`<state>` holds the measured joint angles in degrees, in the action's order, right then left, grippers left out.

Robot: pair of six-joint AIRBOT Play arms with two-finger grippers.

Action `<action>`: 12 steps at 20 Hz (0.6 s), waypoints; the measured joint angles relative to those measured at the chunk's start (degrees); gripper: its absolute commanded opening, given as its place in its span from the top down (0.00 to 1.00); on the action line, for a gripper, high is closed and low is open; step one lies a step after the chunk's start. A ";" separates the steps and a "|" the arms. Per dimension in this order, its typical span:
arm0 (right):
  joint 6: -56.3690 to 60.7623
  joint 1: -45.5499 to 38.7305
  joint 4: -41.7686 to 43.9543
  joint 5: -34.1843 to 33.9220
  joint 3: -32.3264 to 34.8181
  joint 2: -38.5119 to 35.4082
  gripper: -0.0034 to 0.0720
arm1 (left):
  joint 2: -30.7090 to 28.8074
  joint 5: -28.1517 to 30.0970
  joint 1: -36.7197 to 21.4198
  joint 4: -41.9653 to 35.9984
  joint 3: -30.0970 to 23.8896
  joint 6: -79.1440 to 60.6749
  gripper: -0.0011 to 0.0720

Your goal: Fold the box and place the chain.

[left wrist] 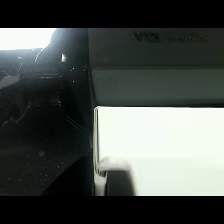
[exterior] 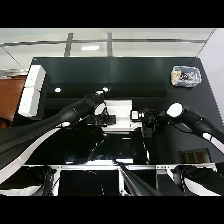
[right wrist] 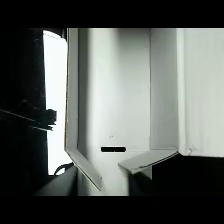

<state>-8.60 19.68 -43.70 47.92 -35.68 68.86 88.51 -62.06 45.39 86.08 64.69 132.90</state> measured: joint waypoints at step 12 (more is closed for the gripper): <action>-0.28 1.68 10.54 -3.43 0.00 2.03 0.59 | 0.00 0.07 0.00 0.17 0.00 -0.57 0.95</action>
<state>-8.88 21.37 -33.17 44.49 -35.68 70.89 88.51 -62.00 45.39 86.26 64.69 132.33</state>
